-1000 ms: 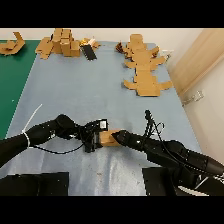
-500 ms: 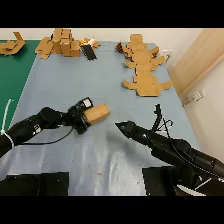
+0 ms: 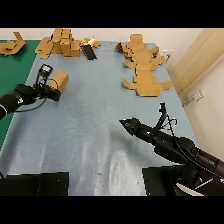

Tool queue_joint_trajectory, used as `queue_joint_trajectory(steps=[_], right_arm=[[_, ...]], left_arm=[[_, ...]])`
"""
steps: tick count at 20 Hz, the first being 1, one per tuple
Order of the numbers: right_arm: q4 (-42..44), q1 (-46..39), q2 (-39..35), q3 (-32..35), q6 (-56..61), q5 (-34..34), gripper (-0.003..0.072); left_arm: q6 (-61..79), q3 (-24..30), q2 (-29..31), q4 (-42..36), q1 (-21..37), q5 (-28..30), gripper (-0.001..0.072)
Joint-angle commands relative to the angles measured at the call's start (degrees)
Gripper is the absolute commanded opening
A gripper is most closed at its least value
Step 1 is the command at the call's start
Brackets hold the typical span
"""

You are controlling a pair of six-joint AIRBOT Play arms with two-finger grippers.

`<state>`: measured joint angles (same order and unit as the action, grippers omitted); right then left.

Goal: Fold the box.

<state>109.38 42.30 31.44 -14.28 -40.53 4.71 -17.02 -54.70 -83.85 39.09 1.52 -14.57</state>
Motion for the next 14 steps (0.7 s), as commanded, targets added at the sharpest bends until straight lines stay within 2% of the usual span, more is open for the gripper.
queue_joint_trajectory(steps=[1,5,9,11,14], right_arm=[[-0.22,-0.81,-0.07,-0.04,0.02,0.61,0.0004],[-0.24,-1.66,-0.07,-0.04,0.02,0.96,0.0004],[-0.15,-1.66,0.0,-0.04,0.04,0.96,0.0004],[-0.15,-1.66,0.0,-0.04,0.04,0.96,0.0004],[-0.17,-1.66,0.04,-0.04,0.04,0.96,0.0004]], left_arm=[[-8.72,-13.57,-10.82,0.39,6.47,-3.13,0.05],[-15.98,-28.33,-22.03,2.6,7.85,-9.14,0.05],[-28.39,-39.32,-30.47,11.91,7.8,-13.27,0.05],[-31.3,-41.86,-32.26,16.15,7.78,-14.64,0.05],[-31.45,-42.34,-32.24,16.28,7.76,-14.56,0.0521]])
